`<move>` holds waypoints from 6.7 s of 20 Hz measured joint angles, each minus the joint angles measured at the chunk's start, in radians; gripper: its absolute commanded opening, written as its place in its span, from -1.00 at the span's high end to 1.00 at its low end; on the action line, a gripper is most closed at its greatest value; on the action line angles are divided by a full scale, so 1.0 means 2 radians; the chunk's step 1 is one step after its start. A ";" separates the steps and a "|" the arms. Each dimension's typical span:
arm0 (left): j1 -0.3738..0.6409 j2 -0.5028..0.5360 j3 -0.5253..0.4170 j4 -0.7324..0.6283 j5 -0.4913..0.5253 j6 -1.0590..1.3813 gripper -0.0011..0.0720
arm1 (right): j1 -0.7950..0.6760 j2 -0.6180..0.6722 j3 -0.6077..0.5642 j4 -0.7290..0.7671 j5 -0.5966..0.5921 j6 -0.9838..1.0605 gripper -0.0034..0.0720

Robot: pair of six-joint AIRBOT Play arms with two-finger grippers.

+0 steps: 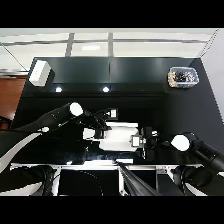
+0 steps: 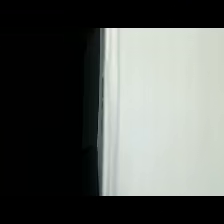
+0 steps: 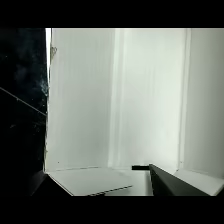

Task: Fold the box and place the chain.

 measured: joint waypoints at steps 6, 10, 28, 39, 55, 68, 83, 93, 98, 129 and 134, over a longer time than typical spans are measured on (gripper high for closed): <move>0.000 0.000 0.000 0.000 0.000 -0.002 0.89 | 0.006 -0.002 0.004 0.015 -0.037 0.004 -0.84; 0.000 0.000 0.000 -0.001 -0.001 -0.002 0.89 | 0.002 -0.002 0.024 0.006 -0.039 0.021 -0.84; -0.001 0.000 0.000 -0.001 0.000 -0.002 0.89 | -0.070 -0.002 0.052 0.016 -0.004 0.029 -0.84; -0.001 0.000 0.000 -0.001 -0.001 -0.002 0.89 | -0.093 -0.017 0.051 0.082 0.031 -0.014 -0.84; -0.001 0.000 0.000 -0.003 -0.002 -0.011 0.89 | -0.093 -0.089 0.019 0.131 0.033 -0.164 -0.84; -0.001 0.000 -0.001 -0.005 -0.002 -0.019 0.89 | -0.093 -0.116 0.017 0.135 0.017 -0.179 -0.83; -0.001 0.000 -0.001 -0.005 -0.002 -0.031 0.89 | -0.080 -0.123 0.018 0.142 0.002 -0.180 -0.83; 0.000 0.004 0.000 0.000 0.005 -0.040 0.11 | -0.073 -0.124 0.018 0.138 -0.004 -0.177 -0.21; 0.001 0.042 0.002 0.061 -0.012 -0.105 0.11 | -0.073 -0.124 0.018 0.134 -0.004 -0.177 -0.22; -0.051 0.052 -0.042 0.001 0.127 -0.463 0.89 | -0.073 -0.124 0.018 0.133 -0.002 -0.177 -0.22; -0.031 0.093 -0.015 0.077 0.090 -0.481 0.89 | -0.073 -0.124 0.018 0.132 -0.003 -0.178 -0.22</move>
